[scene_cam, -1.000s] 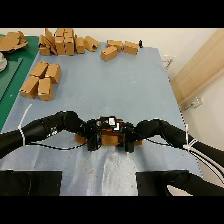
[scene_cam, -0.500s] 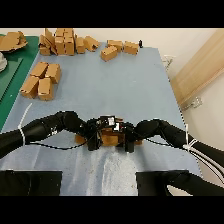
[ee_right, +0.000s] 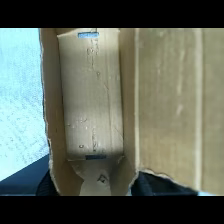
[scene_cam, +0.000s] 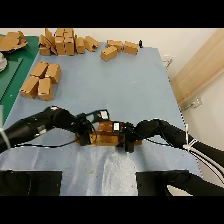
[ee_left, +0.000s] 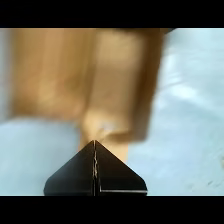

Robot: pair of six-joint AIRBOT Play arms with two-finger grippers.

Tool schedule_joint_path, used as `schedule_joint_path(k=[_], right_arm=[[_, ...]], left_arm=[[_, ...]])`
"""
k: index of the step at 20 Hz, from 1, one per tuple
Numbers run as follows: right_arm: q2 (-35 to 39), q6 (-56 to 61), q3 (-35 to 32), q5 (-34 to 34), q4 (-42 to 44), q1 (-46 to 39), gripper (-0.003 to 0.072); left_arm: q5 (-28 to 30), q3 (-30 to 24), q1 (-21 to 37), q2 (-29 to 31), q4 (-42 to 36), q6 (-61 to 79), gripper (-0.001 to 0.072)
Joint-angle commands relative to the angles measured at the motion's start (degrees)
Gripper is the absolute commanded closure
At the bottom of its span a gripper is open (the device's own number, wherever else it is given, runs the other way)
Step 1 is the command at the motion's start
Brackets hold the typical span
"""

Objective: Fold the box.

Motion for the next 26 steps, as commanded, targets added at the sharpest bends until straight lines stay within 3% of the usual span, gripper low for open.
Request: schedule_joint_path(k=[1, 4, 8, 11, 14, 21, 26], right_arm=[[0.0, 0.0, 0.0, 0.0, -0.3, 0.0, 0.0188], [0.0, 0.0, 0.0, 0.0, -0.3, 0.0, 0.0188], [0.0, 0.0, 0.0, 0.0, -0.3, 0.0, 0.0188], [0.0, 0.0, 0.0, 0.0, -0.3, 0.0, 0.0188], [0.0, -0.1, 0.0, 0.0, -0.3, 0.0, 0.0189], [0.0, 0.0, 0.0, 0.0, -0.3, 0.0, 0.0188], [0.0, -0.1, 0.0, 0.0, -0.3, 0.0, 0.0189]], left_arm=[[-4.1, -0.5, 5.0, 7.0, 11.4, -16.3, 0.0700], [-5.5, -2.3, 10.7, 11.5, 11.2, -28.3, 0.0699], [-5.9, -7.4, 14.4, 11.2, 6.4, -42.3, 0.0699], [-5.4, -10.7, 14.4, 7.6, -6.2, -42.8, 0.0700], [-2.9, -11.9, 14.4, 4.7, -13.6, -42.9, 0.0700], [0.2, -15.1, 13.8, 2.4, -21.0, -42.9, 0.0700], [5.9, -15.8, 7.9, 2.5, -26.0, -42.2, 0.0699]])
